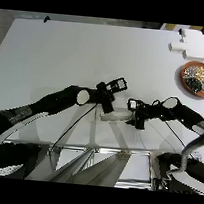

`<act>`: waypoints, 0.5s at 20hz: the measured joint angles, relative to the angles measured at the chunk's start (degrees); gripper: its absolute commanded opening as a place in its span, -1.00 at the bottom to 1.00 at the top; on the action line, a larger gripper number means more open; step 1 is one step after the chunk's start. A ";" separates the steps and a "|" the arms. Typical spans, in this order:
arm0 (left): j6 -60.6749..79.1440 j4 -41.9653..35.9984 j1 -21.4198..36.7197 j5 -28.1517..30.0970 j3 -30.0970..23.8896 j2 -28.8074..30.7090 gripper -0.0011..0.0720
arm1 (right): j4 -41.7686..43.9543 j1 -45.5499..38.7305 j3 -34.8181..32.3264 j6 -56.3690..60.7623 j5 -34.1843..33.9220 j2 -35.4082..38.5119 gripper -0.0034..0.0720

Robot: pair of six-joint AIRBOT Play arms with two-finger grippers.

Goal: Fold the box and place the chain.

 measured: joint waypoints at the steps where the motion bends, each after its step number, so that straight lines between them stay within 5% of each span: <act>1: 0.00 -0.59 0.13 0.04 0.00 -0.52 -0.95 | 0.00 0.00 0.00 0.00 0.00 -0.02 -0.13; 5: 0.00 -1.44 2.03 -3.80 0.00 1.55 -0.96 | -0.04 0.00 0.00 -0.04 0.00 0.00 -0.13; 10: -0.59 2.38 4.98 -19.52 0.00 9.79 -0.95 | -0.04 0.00 0.00 -0.07 0.00 0.00 -0.13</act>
